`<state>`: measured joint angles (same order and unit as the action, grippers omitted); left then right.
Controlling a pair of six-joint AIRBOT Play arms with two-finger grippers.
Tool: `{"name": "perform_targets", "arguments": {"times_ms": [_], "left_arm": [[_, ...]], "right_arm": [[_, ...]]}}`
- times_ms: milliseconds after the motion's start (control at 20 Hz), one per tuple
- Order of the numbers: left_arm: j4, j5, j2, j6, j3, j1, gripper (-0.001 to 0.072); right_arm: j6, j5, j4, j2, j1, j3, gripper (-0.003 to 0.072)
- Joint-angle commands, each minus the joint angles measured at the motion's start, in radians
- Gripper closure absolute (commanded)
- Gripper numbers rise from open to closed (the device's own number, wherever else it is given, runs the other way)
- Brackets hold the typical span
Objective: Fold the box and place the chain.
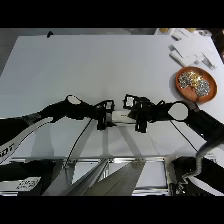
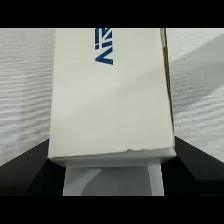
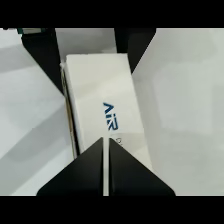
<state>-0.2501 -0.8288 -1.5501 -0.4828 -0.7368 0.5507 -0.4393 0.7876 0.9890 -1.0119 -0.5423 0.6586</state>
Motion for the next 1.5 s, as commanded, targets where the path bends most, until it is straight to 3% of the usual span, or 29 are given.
{"name": "perform_targets", "arguments": {"times_ms": [0, 900, 1150, 1300, 1450], "left_arm": [[-0.001, 0.002, 0.0, 0.001, 0.0, 0.0, 0.0502], [-0.001, 0.002, 0.0, 0.0, 0.0, 0.0, 0.0502], [-0.001, 0.002, 0.0, 0.0, 0.0, 0.0, 0.0502], [-0.001, 0.002, 0.0, 0.001, 0.0, 0.0, 0.0502], [-0.001, 0.002, 0.0, 0.0, 0.0, 0.0, 0.0502]], "right_arm": [[-0.002, 0.043, -0.02, -0.04, 0.011, 0.0, 0.0664], [-0.002, 0.019, -0.059, -0.084, 0.011, -0.07, 0.0665], [-0.025, -0.004, -0.063, 0.016, 0.049, -0.043, 0.0665], [-0.143, 0.022, -0.056, 0.097, 0.156, -0.029, 0.0665], [-0.43, 0.18, 0.088, 0.142, 0.332, -0.029, 0.0665]]}}
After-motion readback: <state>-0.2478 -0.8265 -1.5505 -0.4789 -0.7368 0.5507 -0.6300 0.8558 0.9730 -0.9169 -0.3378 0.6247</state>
